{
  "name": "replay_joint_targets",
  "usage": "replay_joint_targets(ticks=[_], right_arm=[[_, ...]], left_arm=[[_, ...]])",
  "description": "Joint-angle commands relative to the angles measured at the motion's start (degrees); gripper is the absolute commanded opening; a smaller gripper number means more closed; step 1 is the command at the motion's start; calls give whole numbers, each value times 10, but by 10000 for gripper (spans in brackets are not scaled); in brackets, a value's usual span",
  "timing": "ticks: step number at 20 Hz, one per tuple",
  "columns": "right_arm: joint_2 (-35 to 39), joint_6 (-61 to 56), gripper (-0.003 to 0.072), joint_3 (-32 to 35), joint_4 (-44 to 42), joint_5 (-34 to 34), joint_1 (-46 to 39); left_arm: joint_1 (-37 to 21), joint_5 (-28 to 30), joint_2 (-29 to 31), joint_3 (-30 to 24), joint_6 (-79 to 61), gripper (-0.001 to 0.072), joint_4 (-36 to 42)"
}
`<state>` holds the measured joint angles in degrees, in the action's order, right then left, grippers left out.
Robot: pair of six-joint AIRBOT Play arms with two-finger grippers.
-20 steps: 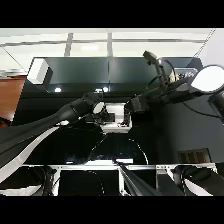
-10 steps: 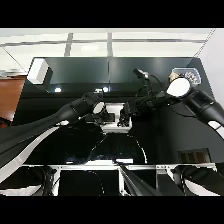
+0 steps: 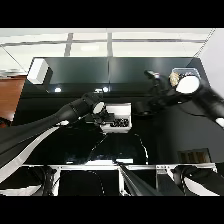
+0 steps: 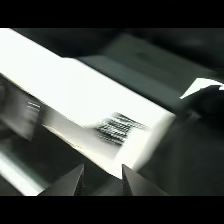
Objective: Fold the box and place the chain.
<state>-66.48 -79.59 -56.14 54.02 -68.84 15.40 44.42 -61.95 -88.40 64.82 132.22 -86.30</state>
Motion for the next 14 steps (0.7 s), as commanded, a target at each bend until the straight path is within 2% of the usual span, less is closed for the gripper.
replay_joint_targets(ticks=[1, 3, 5, 6, 7, 8, 9, 12, 14], right_arm=[[75, -25, 285, 4, 178, -72, -70], [110, -28, 285, 17, 208, -68, -94], [129, -29, 285, 33, 175, -56, -100], [132, -24, 285, 40, 145, -47, -99], [132, -17, 285, 47, 118, -38, -96], [132, -16, 285, 54, 108, -27, -91], [132, -16, 285, 58, 107, -18, -85], [132, -16, 285, 59, 109, -14, -81], [132, -16, 285, 59, 111, -13, -82]], left_arm=[[0, 11, 0, 0, 0, 28, 0], [0, 15, 0, 0, -1, 28, 0], [2, 25, 0, 1, -18, 28, -1], [1, 26, 0, 5, -12, 57, 6], [1, 26, 0, 14, -13, 232, 18], [4, 21, 3, 28, -14, 456, 16], [6, 14, 9, 42, -31, 522, 12], [14, -10, 69, 48, -99, 523, -24], [16, -52, 128, 26, -120, 522, -93]])
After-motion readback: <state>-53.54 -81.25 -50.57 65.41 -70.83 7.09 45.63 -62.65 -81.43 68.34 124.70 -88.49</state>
